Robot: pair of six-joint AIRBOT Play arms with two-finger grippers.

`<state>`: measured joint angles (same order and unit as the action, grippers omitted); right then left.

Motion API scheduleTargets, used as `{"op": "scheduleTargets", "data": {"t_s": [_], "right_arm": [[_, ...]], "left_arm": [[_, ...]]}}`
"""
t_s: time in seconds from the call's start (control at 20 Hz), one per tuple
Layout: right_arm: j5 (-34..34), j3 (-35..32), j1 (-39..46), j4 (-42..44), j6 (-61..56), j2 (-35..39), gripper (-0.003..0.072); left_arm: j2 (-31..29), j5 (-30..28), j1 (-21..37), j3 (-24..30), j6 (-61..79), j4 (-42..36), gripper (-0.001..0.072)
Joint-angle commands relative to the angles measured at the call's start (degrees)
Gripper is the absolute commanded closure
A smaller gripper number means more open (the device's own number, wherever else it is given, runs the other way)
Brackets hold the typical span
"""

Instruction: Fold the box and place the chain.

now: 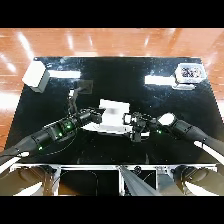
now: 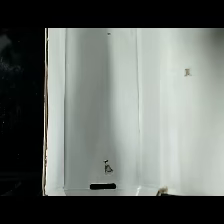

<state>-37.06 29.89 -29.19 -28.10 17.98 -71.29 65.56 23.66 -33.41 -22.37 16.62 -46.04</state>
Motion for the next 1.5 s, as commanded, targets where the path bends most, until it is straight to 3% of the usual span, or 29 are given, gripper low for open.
{"op": "scheduleTargets", "data": {"t_s": [0.0, 0.3, 0.8, 0.95, 1.0, 1.2, 1.35, 1.45], "right_arm": [[0.0, 0.0, 0.0, 0.0, 0.0, 0.0, 0.0064], [0.0, 0.0, 0.0, 0.0, 0.0, 0.0, 0.0064], [0.0, 0.0, 0.0, 0.0, 0.0, 0.0, 0.0064], [0.0, 0.0, 0.0, 0.0, 0.0, 0.0, 0.0063], [0.0, 0.0, 0.0, 0.0, 0.0, 0.0, 0.0064], [0.0, 0.0, 0.0, 0.1, 0.0, 0.0, 0.0063], [0.0, 0.0, 0.0, 0.1, 0.0, 0.0, 0.0063], [0.0, 0.0, 0.0, 0.0, 0.0, 0.0, 0.0063]], "left_arm": [[0.8, 0.6, 0.0, 0.0, 1.0, -1.2, 0.0694], [0.8, -4.1, -2.2, 0.0, -0.6, -1.1, 0.0694], [0.7, -5.5, -5.0, 0.0, -2.0, -1.1, 0.0694], [-2.0, -5.0, -4.2, -0.2, -1.6, 0.0, 0.0694], [-4.5, -5.0, -3.2, -0.2, -1.6, 3.5, 0.0692], [-20.5, -9.5, 2.5, 0.0, -3.3, 31.5, 0.069], [-32.0, -15.8, 9.9, 0.2, -3.5, 38.1, 0.0689], [-34.5, -15.5, 16.2, 0.3, -3.4, 44.0, 0.0689]]}}
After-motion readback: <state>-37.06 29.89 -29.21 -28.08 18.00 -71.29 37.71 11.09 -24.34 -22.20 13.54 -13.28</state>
